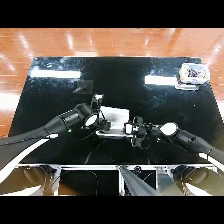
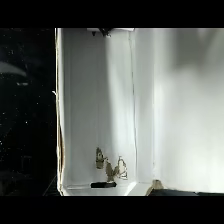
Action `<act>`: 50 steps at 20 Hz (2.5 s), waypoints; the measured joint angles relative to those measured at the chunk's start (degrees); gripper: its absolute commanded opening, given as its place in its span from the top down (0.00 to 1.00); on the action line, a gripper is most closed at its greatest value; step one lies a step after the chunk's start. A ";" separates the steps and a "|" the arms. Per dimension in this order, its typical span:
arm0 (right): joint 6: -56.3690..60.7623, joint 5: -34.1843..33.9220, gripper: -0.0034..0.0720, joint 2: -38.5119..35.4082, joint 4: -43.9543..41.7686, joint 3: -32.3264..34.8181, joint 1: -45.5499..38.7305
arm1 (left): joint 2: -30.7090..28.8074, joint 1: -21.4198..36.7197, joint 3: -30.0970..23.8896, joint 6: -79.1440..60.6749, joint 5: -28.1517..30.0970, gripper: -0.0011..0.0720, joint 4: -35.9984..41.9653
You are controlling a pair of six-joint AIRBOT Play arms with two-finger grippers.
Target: Fold the box and place the chain.
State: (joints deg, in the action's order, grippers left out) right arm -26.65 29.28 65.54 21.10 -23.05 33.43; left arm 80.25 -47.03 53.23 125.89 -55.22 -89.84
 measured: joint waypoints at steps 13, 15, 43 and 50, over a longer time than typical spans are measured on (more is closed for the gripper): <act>0.00 0.00 0.22 0.00 -0.02 0.00 0.00 | 1.27 -0.17 0.44 1.62 -1.40 0.40 -1.49; 0.00 0.04 0.22 0.00 -0.09 0.00 0.00 | 1.40 -0.17 0.44 1.64 -1.20 0.54 -1.53; 0.07 0.07 0.22 0.00 -0.02 0.02 0.00 | 1.60 -0.17 1.14 -0.79 -0.50 0.96 2.25; 0.07 -0.07 0.22 0.00 -0.50 0.02 0.00 | 1.60 -0.17 1.14 -0.87 -0.52 0.96 3.08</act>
State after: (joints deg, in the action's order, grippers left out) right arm -26.59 29.21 65.54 20.60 -23.03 33.43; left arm 81.84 -47.20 54.37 125.01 -55.75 -86.76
